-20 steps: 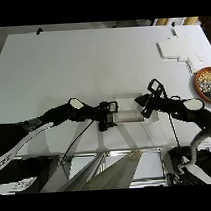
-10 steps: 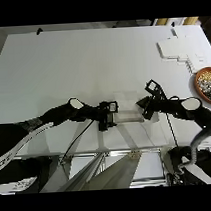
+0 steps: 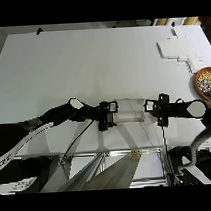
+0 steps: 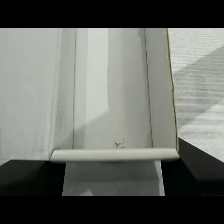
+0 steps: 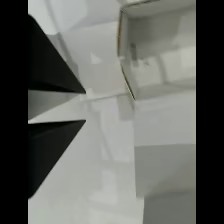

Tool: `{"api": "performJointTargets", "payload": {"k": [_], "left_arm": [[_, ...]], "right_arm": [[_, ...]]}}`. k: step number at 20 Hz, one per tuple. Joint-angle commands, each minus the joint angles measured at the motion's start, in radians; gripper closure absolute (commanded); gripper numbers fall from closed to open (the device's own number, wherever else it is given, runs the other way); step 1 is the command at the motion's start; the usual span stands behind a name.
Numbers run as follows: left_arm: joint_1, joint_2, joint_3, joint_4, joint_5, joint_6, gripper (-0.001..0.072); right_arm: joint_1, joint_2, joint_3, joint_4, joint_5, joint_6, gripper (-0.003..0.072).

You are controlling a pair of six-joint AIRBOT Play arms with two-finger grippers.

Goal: Fold the box and place the chain.

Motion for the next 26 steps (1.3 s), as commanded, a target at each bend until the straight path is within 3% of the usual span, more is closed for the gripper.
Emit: {"api": "performJointTargets", "payload": {"k": [1,4,5,7,14,16,18,19,22,26], "left_arm": [[0.001,0.000,0.000,0.000,0.000,0.000,0.0501],[0.001,0.000,0.000,0.000,0.000,0.000,0.0501],[0.001,0.000,0.000,0.000,0.000,0.000,0.0501],[0.001,0.000,0.000,0.000,0.000,0.000,0.0501],[0.001,0.000,0.000,0.000,0.000,0.000,0.0501],[0.001,0.000,0.000,0.000,0.000,0.000,0.0501],[0.001,0.000,0.000,0.000,0.000,0.000,0.0501],[0.001,0.000,0.000,0.000,0.000,0.000,0.0501],[0.001,0.000,0.000,0.000,0.000,0.000,0.0501],[0.001,0.000,0.000,0.000,-0.001,0.000,0.0501]], "right_arm": [[0.000,-0.053,0.002,0.056,0.052,-0.148,0.0463],[0.000,-0.109,0.001,0.192,0.084,-0.281,0.0484],[0.000,-0.117,0.001,0.209,0.084,-0.291,0.0541],[0.000,-0.134,0.001,0.240,0.086,-0.296,0.0579],[0.000,-0.190,-0.002,0.412,0.089,-0.331,0.0583],[0.006,-0.218,-0.013,0.427,0.079,-0.330,0.0543],[0.016,-0.235,-0.020,0.428,0.064,-0.328,0.0368],[0.015,-0.230,-0.020,0.441,0.066,-0.321,0.0344],[0.014,-0.177,-0.020,0.411,0.066,-0.233,0.0346],[0.014,-0.055,-0.020,0.201,0.074,0.059,0.0354]]}}
